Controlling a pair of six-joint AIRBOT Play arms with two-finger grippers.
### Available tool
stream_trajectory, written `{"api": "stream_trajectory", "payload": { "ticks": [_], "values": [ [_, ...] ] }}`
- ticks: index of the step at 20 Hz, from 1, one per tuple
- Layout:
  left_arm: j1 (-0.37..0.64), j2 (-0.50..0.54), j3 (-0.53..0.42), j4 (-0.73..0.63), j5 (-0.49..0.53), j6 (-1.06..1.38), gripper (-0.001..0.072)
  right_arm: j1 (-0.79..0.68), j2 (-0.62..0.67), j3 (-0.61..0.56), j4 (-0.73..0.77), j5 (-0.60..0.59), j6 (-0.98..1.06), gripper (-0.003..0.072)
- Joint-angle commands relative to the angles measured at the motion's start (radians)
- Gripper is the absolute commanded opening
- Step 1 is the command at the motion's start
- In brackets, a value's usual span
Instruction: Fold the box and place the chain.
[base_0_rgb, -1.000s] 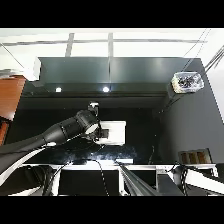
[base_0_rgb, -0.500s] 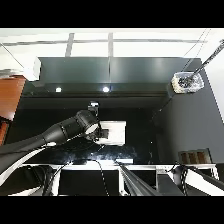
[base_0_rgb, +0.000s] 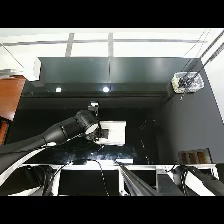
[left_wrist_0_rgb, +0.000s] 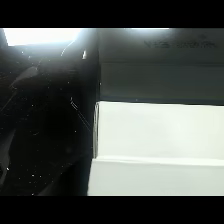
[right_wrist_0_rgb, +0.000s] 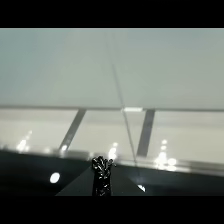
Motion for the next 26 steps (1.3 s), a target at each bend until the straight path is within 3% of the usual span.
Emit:
{"api": "stream_trajectory", "payload": {
  "ticks": [1,5,9,16,21,26],
  "values": [
    [0.0,0.0,0.0,0.0,0.003,0.0,0.0032,0.17,0.078,-0.081,-0.124,0.101,0.022,0.0021],
    [0.0,0.0,0.0,0.0,0.003,0.0,0.0032,0.348,0.096,-0.144,-0.172,0.274,0.033,0.0021],
    [0.0,0.0,0.0,0.0,0.003,0.0,0.0032,0.461,0.096,-0.266,-0.169,0.34,0.03,0.0021],
    [0.0,0.0,0.0,0.001,0.004,0.0,0.0032,0.619,0.093,-0.48,-0.012,0.188,0.029,0.0021],
    [0.0,0.0,0.0,0.001,0.006,0.0,0.0032,0.654,0.093,-0.483,0.084,0.07,0.021,0.0021],
    [0.0,0.0,0.0,0.0,0.006,0.0,0.0032,0.686,0.081,-0.522,0.163,0.076,-0.002,0.0021]
  ]
}}
